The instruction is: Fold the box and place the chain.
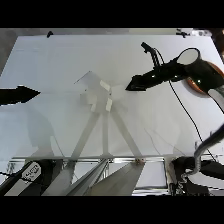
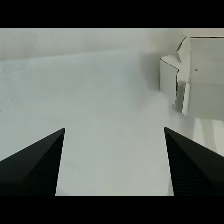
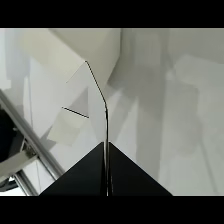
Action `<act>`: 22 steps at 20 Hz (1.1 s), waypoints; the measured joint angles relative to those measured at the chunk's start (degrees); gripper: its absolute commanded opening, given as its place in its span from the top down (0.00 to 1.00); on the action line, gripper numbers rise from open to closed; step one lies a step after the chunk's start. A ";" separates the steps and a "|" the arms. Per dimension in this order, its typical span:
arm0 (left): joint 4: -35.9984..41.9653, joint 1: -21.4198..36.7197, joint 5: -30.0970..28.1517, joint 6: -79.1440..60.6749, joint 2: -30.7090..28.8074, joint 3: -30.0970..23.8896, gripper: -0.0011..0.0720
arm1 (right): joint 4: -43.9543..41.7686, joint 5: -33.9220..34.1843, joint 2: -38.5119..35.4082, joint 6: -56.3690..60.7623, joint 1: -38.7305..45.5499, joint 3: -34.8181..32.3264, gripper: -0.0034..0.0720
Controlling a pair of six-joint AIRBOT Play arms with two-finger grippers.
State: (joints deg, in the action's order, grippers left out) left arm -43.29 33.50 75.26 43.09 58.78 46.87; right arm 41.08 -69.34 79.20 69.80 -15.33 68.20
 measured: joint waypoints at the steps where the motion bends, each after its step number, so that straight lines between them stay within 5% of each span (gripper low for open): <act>1: 0.00 0.00 0.00 0.00 0.00 0.00 0.04 | 0.83 0.17 0.00 1.05 -0.50 0.00 0.95; 11: 0.00 0.00 0.00 0.00 0.00 0.00 0.04 | 37.64 2.03 -0.48 22.05 -7.74 -1.55 0.95; 22: 0.00 0.00 0.00 0.00 0.00 0.00 0.04 | 54.82 17.70 -15.21 45.57 -17.40 -22.82 0.95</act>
State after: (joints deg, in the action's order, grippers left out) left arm -43.29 33.50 75.26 43.09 58.78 46.87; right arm 95.90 -51.64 63.99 115.37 -32.73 45.39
